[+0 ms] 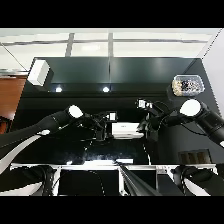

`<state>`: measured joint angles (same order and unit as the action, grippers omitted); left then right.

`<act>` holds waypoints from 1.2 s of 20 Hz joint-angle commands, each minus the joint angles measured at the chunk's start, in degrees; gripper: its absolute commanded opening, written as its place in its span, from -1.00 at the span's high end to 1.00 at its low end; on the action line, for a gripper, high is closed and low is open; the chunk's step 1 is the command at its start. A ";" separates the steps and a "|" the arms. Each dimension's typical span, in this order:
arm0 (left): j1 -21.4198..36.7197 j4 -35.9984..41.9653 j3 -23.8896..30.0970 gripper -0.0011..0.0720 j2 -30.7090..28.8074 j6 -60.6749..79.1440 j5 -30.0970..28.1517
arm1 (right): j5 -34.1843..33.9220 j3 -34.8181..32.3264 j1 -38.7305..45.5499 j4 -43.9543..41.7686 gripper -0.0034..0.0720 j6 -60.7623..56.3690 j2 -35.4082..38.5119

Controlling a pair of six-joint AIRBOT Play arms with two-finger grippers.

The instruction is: Fold the box and place the chain.

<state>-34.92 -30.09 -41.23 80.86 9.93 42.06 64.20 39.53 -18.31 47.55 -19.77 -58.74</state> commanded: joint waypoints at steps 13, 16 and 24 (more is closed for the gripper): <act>0.02 -0.02 -0.04 0.50 0.02 0.09 -0.02 | -0.42 -0.31 -0.02 -0.37 0.55 0.02 -0.59; 0.02 -0.02 -0.04 0.50 0.02 0.09 -0.02 | -0.63 -1.05 -0.02 -0.37 0.55 0.02 -0.87; 0.02 -0.02 -0.04 0.50 0.02 0.09 -0.02 | -2.14 -1.62 0.00 -1.90 0.55 -0.28 -0.79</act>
